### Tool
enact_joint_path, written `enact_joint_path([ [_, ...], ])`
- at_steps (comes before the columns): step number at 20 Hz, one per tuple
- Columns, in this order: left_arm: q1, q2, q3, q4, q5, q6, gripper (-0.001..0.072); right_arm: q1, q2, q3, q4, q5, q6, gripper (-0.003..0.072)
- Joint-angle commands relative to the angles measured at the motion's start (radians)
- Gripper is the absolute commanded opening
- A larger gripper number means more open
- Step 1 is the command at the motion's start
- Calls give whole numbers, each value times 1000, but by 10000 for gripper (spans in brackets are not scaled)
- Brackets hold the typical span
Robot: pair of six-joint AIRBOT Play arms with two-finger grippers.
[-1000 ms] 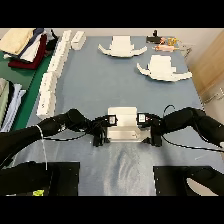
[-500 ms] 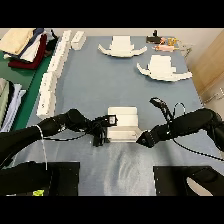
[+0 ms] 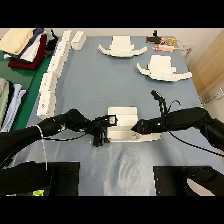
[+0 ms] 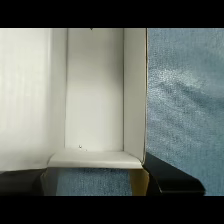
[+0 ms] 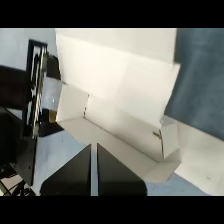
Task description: Fold the box.
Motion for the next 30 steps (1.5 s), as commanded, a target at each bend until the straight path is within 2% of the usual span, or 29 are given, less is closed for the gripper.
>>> enact_joint_path([
  [1,1,1,1,0,1,0,509,13,-88,62,-2,119,-1,62],
  [4,0,1,1,0,0,0,509,13,-231,154,-67,114,0,60],
  [7,1,1,1,0,1,0,509,14,-362,167,-73,112,-39,47],
  [8,1,1,1,0,1,0,509,14,-403,167,-73,105,-67,1],
  [9,1,1,1,0,0,0,509,14,-434,167,-73,102,-87,1],
  [16,1,1,1,0,1,0,509,14,-468,167,-72,100,-159,1],
  [20,1,1,1,0,0,0,509,13,-404,185,-74,98,-169,1],
  [24,1,1,1,0,1,0,509,12,-230,202,-134,43,-185,2],
  [27,1,1,1,0,0,0,509,12,-89,194,-294,-81,-185,1],
  [30,1,1,1,0,0,0,509,12,55,124,-413,-211,-218,1],
])
